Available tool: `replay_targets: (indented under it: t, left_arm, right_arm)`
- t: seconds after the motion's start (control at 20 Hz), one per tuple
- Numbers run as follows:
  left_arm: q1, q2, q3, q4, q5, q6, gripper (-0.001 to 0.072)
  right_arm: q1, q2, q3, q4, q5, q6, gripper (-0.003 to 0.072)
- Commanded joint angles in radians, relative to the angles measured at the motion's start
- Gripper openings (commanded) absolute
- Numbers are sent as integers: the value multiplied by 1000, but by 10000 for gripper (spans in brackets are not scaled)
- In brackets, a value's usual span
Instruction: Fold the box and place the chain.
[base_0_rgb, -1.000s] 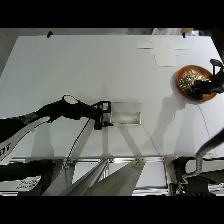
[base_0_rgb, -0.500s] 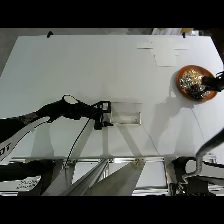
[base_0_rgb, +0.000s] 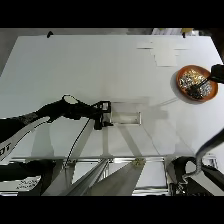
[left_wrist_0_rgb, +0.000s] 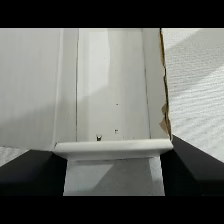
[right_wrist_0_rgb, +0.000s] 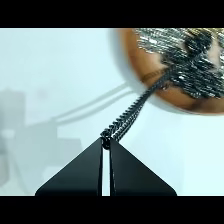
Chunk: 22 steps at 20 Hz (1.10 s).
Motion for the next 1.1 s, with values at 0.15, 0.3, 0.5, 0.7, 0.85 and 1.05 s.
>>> replay_targets:
  t: [0.15, 0.3, 0.5, 0.7, 0.85, 1.05]
  left_arm:
    - [1, 0, 0, 0, 0, 0, 30]
    - [1, 0, 0, 0, 0, 0, 30]
    - [1, 0, 0, 0, 0, 0, 30]
    - [1, 0, 0, 0, 0, 1, 30]
    - [1, 0, 0, 0, 0, 0, 30]
    - [1, 0, 0, 0, 0, 1, 30]
  right_arm:
    - [279, 223, 0, 63, 82, 62, 14]
    - [398, 274, -1, 64, 93, 92, 14]
    - [545, 291, -2, 91, 92, 140, 14]
    - [711, 292, -24, 92, 39, 182, 14]
    - [821, 292, -57, 89, -45, 207, 14]
    - [926, 283, -128, 73, -134, 233, 14]
